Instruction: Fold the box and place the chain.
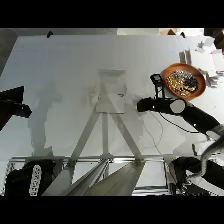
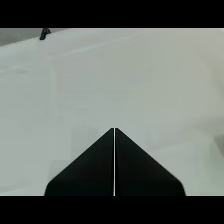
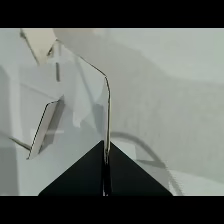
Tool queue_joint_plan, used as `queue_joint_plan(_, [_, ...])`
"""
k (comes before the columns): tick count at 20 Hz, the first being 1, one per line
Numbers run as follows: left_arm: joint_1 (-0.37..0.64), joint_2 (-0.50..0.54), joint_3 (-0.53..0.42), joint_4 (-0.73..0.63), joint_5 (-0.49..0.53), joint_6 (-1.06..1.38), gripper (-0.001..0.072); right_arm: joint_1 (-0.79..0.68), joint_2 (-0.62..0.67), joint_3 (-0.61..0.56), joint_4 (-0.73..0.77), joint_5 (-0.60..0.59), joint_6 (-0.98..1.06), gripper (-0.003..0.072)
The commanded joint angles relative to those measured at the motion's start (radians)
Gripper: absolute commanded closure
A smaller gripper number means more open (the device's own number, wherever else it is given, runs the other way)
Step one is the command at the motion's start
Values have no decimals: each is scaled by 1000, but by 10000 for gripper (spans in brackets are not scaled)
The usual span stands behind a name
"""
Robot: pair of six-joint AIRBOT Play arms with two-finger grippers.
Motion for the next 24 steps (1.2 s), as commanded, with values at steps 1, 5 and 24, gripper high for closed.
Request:
queue_joint_plan(1, [0, -1, 1, -9, -5, 0, 696, 1, 1, -1, -10, 57, -13, 680])
queue_joint_plan(5, [0, -52, 1, -5, -64, 0, 676, 1, 1, -1, -7, 56, -9, 678])
queue_joint_plan(24, [-359, -944, 632, 394, -223, -317, 486, 1, 1, -1, -7, 56, -9, 678])
